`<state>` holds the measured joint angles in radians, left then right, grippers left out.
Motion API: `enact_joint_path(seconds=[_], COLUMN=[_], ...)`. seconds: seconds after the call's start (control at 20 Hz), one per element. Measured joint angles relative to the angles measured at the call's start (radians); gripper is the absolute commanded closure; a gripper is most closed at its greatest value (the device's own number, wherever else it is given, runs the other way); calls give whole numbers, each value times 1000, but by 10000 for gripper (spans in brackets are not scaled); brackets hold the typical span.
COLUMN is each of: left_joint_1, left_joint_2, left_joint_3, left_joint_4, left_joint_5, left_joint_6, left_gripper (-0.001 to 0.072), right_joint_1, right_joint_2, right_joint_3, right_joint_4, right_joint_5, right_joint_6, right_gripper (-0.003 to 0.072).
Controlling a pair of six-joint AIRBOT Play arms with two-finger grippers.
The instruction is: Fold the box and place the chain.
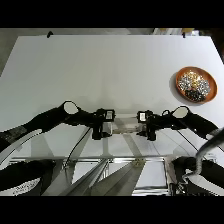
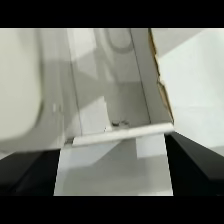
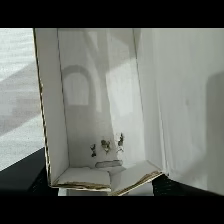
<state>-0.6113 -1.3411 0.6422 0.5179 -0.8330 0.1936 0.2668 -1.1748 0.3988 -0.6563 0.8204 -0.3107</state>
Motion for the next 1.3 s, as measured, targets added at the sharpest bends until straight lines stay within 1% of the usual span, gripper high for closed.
enact_joint_path(seconds=[0.1, 0.2, 0.6, 0.7, 0.75, 0.8, 0.85, 0.9, 0.95, 1.3], left_joint_1=[6, 1, -54, -74, -81, -87, -91, -94, -97, -102], left_joint_2=[9, 12, -29, -43, -50, -56, -60, -63, -66, -73], left_joint_3=[-9, -27, -53, -54, -54, -55, -54, -54, -54, -54], left_joint_4=[10, 3, -104, -134, -145, -153, -161, -162, -161, -142], left_joint_5=[-11, 0, 104, 120, 127, 136, 142, 143, 144, 146], left_joint_6=[-8, -10, 7, 23, 28, 32, 33, 32, 29, -10], left_gripper=[4, 4, 5, 18, 36, 194, 372, 479, 510, 505], right_joint_1=[0, 0, 0, 0, 0, 0, 0, 0, 0, -1], right_joint_2=[0, 0, 0, 0, 0, 0, 0, 0, 0, 0], right_joint_3=[0, 0, 0, 0, 0, 0, 0, 0, 0, 0], right_joint_4=[-2, -2, -2, -2, -2, -2, -2, -2, -2, -3], right_joint_5=[0, 0, 0, 0, 0, 0, 1, 1, 1, 1], right_joint_6=[-2, -2, -2, -3, -3, -3, -3, -3, -3, -3], right_gripper=[253, 253, 253, 253, 253, 253, 253, 253, 253, 253])
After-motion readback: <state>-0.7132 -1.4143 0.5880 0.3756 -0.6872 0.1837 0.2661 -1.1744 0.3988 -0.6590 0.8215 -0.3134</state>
